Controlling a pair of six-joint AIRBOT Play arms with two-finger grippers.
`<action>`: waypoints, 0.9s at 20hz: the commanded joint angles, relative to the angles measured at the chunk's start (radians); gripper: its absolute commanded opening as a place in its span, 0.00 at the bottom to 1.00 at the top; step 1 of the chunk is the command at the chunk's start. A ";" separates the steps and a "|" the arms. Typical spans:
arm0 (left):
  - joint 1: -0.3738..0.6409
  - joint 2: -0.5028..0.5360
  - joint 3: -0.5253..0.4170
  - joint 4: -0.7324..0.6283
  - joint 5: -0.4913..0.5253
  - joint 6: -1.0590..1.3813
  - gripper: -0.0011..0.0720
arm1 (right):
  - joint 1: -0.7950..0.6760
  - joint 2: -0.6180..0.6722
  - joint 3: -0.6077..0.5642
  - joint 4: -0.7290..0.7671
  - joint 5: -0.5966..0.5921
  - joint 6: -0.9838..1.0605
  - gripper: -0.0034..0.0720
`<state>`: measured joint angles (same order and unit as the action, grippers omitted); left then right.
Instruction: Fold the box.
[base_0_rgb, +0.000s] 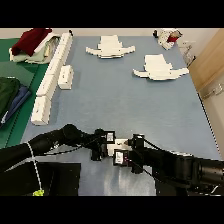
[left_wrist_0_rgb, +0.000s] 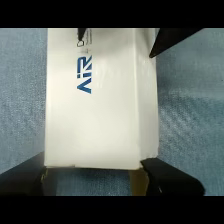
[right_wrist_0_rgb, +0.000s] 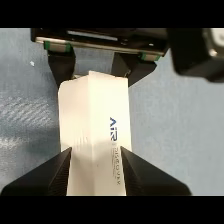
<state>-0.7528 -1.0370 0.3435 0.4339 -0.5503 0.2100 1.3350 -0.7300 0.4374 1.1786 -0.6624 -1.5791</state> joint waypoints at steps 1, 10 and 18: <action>0.000 0.000 0.000 0.000 0.001 0.002 0.73 | 0.001 0.008 0.001 -0.024 -0.001 -0.004 0.69; 0.000 0.000 0.000 0.001 0.001 0.002 0.73 | 0.001 -0.010 0.005 -0.103 0.002 -0.011 0.68; 0.000 0.000 0.000 0.001 0.001 0.002 0.73 | 0.001 -0.010 0.036 -0.101 -0.004 -0.011 0.63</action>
